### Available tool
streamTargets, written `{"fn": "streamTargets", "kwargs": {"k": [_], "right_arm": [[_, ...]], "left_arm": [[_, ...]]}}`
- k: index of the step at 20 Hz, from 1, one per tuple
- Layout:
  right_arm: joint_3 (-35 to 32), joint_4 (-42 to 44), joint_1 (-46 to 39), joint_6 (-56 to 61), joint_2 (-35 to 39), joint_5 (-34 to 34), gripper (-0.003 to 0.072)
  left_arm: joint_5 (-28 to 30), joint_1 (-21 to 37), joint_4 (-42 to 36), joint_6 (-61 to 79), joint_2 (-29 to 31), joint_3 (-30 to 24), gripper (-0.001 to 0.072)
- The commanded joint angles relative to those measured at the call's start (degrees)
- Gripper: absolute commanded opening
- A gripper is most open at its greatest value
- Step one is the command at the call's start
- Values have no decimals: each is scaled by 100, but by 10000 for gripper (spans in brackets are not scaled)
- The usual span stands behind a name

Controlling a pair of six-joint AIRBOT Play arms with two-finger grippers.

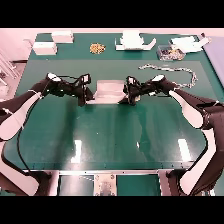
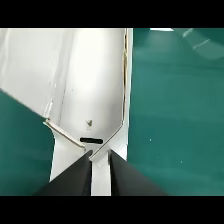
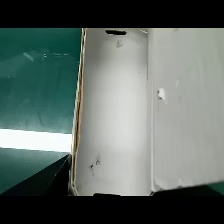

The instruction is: Fold the box and place the chain.

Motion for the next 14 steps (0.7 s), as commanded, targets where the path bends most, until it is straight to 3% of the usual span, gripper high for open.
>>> {"fn": "streamTargets", "kwargs": {"k": [1, 3, 4, 5, 6, 8, 9, 10, 14], "right_arm": [[-2, -4, 7, -7, -2, 17, 521], [-2, -4, 7, -7, -2, 17, 521], [-2, -4, 7, -7, -2, 17, 521], [-2, -4, 7, -7, -2, 17, 520], [-2, -4, 7, -7, -2, 17, 521], [-2, -2, 7, -7, -2, 17, 520], [-2, -4, 7, -7, -2, 17, 521], [-2, -4, 7, -7, -2, 17, 521], [-2, -4, 7, -7, -2, 17, 521]], "left_arm": [[39, -4, -138, 223, -2, 4, 139], [57, -2, -133, 317, -2, -2, 141], [66, 0, -63, 352, -2, -7, 220], [175, 4, 83, 304, -2, -7, 398], [330, 13, 192, 249, -2, -7, 426], [466, 39, 173, 341, 0, -4, 421], [533, 39, 160, 378, 0, -4, 362], [601, 39, 160, 417, 0, -7, 349], [710, 39, 170, 501, 0, -7, 349]]}}
